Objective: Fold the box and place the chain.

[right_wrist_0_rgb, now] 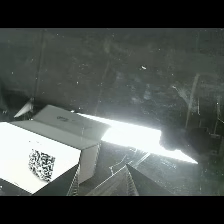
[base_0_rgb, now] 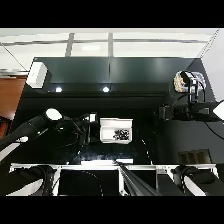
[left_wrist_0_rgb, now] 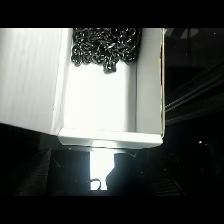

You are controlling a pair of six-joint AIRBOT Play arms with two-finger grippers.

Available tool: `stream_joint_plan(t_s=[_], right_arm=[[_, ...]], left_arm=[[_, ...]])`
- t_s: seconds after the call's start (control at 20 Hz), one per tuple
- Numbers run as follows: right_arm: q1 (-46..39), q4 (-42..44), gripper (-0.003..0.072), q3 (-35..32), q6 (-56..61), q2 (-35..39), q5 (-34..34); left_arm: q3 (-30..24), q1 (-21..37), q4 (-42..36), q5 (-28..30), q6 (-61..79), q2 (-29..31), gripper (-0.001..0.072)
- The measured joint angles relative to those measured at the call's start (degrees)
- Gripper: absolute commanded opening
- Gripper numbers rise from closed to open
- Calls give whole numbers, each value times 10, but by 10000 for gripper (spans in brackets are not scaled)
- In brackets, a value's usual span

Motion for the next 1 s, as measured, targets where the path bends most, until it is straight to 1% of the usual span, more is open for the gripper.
stream_joint_plan(t_s=[0.15,0.35,0.55,0.6,0.7,0.9,1.0], right_arm=[[0,0,355,0,0,0,0],[0,0,355,0,0,0,0],[0,0,355,0,0,0,0],[0,0,355,0,0,0,0],[0,0,355,0,0,0,0],[12,0,355,-6,0,-3,-5],[30,7,357,-11,1,-17,-25]], left_arm=[[0,-12,0,1,0,0,712],[0,-34,-2,25,0,0,712],[0,-42,-11,40,-1,0,706],[0,-43,-13,42,0,-1,672],[0,-45,-15,43,-1,0,465],[0,-45,-14,45,0,0,464],[0,-45,-14,46,0,0,464]])
